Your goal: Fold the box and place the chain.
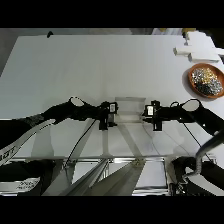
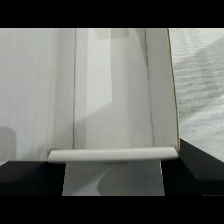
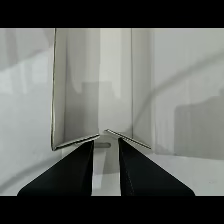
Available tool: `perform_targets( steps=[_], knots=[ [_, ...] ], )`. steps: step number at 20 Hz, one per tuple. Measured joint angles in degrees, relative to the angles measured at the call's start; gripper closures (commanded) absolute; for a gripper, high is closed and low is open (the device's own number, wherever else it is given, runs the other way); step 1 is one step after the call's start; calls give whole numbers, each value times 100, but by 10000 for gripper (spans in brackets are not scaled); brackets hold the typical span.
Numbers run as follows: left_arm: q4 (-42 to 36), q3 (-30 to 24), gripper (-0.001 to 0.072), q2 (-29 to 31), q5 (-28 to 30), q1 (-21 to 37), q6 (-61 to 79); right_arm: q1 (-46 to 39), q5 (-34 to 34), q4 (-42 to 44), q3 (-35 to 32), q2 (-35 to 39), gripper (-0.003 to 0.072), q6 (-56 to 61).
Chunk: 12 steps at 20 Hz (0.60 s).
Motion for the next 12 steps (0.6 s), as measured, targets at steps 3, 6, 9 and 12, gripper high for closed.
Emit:
perform_targets(
  steps=[3, 6, 9, 12],
  knots=[
    [-2, -2, 638, 0, 2, 0, -7, 46, -52, 173, -13, -50, 525, -24],
    [-4, 0, 638, 0, 2, 0, -7, 66, -85, 415, -17, -260, 216, -52],
    [-4, 0, 638, 0, 2, 0, -7, 44, -136, 542, -22, -328, 206, -66],
    [-28, 0, 638, 0, 44, 0, -24, -114, -199, 568, -26, -251, 209, 98]
  ],
)
